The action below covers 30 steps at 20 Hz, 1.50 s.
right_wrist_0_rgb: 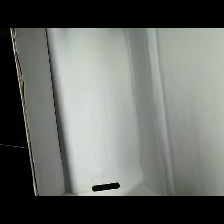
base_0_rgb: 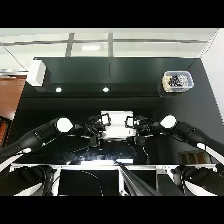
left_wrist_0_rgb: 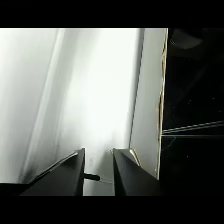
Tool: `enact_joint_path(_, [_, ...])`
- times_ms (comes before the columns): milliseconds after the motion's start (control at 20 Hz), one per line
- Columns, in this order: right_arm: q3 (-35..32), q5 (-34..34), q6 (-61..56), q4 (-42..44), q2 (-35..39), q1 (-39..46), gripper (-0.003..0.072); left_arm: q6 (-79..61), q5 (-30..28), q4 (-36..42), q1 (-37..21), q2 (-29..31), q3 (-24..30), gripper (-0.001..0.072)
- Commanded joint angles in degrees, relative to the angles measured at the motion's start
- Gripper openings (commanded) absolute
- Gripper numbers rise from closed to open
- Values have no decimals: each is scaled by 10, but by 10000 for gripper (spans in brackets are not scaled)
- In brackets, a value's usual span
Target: Fold the box and place the chain.
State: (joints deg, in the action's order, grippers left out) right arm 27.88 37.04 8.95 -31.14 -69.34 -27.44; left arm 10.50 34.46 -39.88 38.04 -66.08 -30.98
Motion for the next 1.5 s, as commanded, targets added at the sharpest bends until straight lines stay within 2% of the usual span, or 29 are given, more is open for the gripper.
enact_joint_path(0, [0,0,0,0,0,-1,133,3,-10,3,1,-1,0,409])
enact_joint_path(50, [0,0,0,0,0,-1,133,2,-10,3,1,-1,0,434])
enact_joint_path(100, [0,0,0,0,0,-1,133,2,-10,2,1,-1,0,408])
enact_joint_path(150, [0,0,0,0,0,-1,133,3,-9,0,1,-1,0,294])
enact_joint_path(200, [0,0,0,0,0,-1,133,3,-9,1,1,-1,0,257])
enact_joint_path(300, [0,0,0,0,0,-1,133,4,-9,3,1,-1,0,367])
enact_joint_path(350, [0,0,0,0,0,-1,133,4,-10,-1,0,0,-1,357])
enact_joint_path(400, [0,0,0,0,0,-1,133,5,-10,-10,-1,3,-2,180])
enact_joint_path(450, [0,0,0,0,0,-1,133,27,-7,-27,-7,10,-5,45])
enact_joint_path(550, [0,0,0,0,0,-1,133,114,43,-99,-34,38,-14,24])
enact_joint_path(600, [0,0,0,0,0,-1,133,149,88,-158,-55,59,-16,22])
enact_joint_path(700, [0,0,0,0,0,-1,133,293,120,-249,-118,111,-16,22])
enact_joint_path(800, [0,0,0,0,0,-1,133,449,128,-268,-208,163,-15,22])
enact_joint_path(900, [0,0,0,0,0,-1,133,619,186,-268,-305,174,-15,22])
enact_joint_path(950, [0,0,0,0,0,-1,133,687,244,-263,-348,163,-14,22])
enact_joint_path(1050, [0,0,0,0,0,-1,133,715,329,-205,-402,126,-2,23])
enact_joint_path(1150, [0,0,0,0,0,-1,133,672,326,-140,-414,90,18,23])
enact_joint_path(1250, [0,0,0,0,0,-1,133,660,286,-74,-407,53,35,23])
enact_joint_path(1450, [0,0,0,0,0,-1,133,612,264,21,-359,-32,39,27])
